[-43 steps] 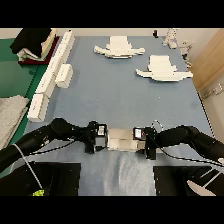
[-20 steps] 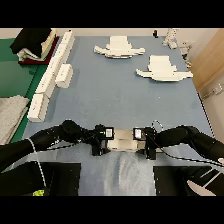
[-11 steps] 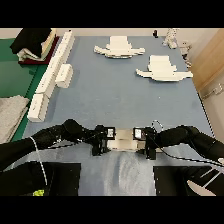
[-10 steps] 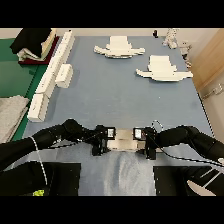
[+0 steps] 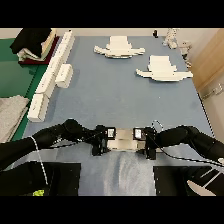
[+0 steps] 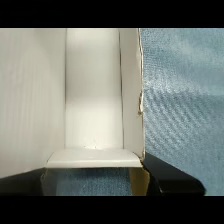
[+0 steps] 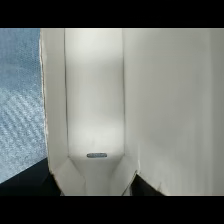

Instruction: Fold the box.

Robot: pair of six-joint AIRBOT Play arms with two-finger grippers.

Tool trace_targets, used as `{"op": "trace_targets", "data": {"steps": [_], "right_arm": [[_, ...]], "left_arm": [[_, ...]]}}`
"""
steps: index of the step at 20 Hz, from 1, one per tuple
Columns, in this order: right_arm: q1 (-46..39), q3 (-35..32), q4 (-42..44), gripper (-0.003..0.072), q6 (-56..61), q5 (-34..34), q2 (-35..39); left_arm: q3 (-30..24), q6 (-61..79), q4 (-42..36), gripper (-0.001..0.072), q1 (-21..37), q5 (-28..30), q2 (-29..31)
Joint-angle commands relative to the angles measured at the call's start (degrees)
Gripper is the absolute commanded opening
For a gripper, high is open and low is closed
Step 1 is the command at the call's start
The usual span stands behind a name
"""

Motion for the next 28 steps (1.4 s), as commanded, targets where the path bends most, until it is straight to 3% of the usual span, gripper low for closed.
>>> {"op": "trace_targets", "data": {"steps": [1, 18, 19, 20, 22, 25, 28], "right_arm": [[0.0, 0.0, 0.0, 0.0551, 0.0, 0.0, 0.0], [0.0, 0.0, -0.5, 0.0553, -0.4, 2.6, 0.0], [0.0, 0.0, -0.5, 0.0579, -0.4, 2.6, 0.0], [0.0, 0.0, -0.5, 0.072, -0.4, 2.6, 0.1], [0.0, 0.0, -2.5, 0.072, 1.5, 2.5, 1.0], [0.0, 1.0, -11.4, 0.072, 12.0, -1.0, 5.0], [0.0, 3.7, -18.0, 0.072, 23.5, -11.6, 10.5]], "left_arm": [[0.0, 0.0, 0.0, 0.0599, 0.0, -0.1, 0.0], [0.0, 0.0, 0.0, 0.0599, 0.0, 0.0, 0.0], [0.0, 0.0, 0.0, 0.0599, 0.0, 0.0, 0.0], [0.0, 0.0, 0.0, 0.0599, 0.0, 0.0, 0.0], [0.0, 0.0, 0.0, 0.0599, 0.0, 0.0, 0.0], [0.0, 0.0, 0.0, 0.0599, 0.0, 0.0, 0.0], [0.0, 0.0, 0.0, 0.0599, 0.0, 0.0, 0.0]]}}
